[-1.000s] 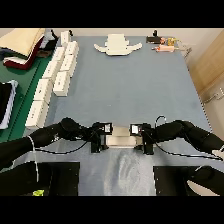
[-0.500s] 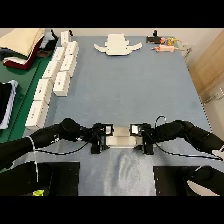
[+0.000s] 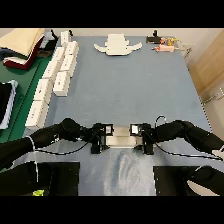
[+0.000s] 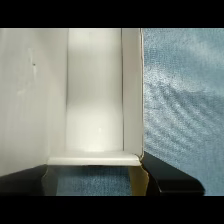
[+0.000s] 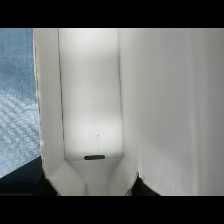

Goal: Fold the box.

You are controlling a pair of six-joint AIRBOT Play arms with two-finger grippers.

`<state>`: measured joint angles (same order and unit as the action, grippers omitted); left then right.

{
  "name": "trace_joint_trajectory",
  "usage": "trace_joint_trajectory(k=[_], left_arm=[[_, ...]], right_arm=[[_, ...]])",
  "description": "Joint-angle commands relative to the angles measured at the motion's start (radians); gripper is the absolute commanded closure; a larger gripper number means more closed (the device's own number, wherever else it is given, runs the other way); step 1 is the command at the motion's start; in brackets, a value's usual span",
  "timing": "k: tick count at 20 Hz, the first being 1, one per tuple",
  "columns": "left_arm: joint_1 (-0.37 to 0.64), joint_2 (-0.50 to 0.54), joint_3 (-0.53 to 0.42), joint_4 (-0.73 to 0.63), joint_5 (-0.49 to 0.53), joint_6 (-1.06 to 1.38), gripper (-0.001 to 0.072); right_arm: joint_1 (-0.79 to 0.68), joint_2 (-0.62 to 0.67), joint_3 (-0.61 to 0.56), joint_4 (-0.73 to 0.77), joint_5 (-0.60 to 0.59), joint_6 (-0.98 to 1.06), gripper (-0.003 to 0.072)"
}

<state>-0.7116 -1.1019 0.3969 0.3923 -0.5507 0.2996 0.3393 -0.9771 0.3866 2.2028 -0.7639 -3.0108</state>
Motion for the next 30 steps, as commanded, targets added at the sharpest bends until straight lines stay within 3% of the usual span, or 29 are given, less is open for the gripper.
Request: trace_joint_trajectory(k=[1,27,28,29,30], left_arm=[[0.001,0.0,0.001,0.0,0.0,-0.001,0.024],[0.001,0.0,0.001,0.0,0.0,-0.001,0.024],[0.001,0.0,0.001,0.0,0.0,-0.001,0.024],[0.001,0.0,0.001,0.0,0.0,-0.001,0.024],[0.001,0.0,0.001,0.0,0.0,-0.001,0.024]], right_arm=[[0.001,0.0,0.001,0.0,0.0,0.0,0.0217],[0.003,0.0,0.001,0.007,0.005,0.001,0.0216],[0.003,0.0,0.001,0.007,0.005,0.001,0.0197],[0.003,0.0,0.001,0.007,0.006,0.01,0.0058],[0.003,0.0,0.003,0.007,0.005,0.023,-0.0029]])
